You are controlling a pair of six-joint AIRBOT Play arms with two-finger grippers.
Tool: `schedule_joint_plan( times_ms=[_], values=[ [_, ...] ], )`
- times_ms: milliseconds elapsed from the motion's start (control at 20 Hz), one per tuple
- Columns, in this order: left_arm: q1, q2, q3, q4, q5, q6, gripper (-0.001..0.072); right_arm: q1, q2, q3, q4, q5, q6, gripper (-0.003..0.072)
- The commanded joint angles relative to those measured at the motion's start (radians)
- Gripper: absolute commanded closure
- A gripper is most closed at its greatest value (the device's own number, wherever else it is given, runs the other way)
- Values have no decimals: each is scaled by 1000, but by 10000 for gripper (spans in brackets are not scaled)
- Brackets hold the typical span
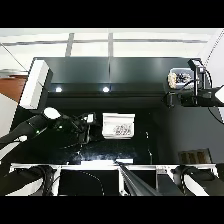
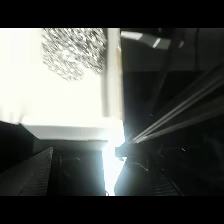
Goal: Fold the box and place the chain.
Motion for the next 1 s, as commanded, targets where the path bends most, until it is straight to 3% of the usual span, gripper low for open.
schedule_joint_plan(
  times_ms=[0, 350, 950],
  values=[
    [-3, -31, 40, -10, 2, 3, 9, 0, 0, 0, 0, 0, 0, 93],
    [-39, -86, 82, -7, -20, -4, 9, 0, 0, 0, 0, 0, 0, 93],
    [-64, -87, 83, -8, 47, -50, 9, 0, -2, -2, 0, -11, 0, 94]
  ],
)
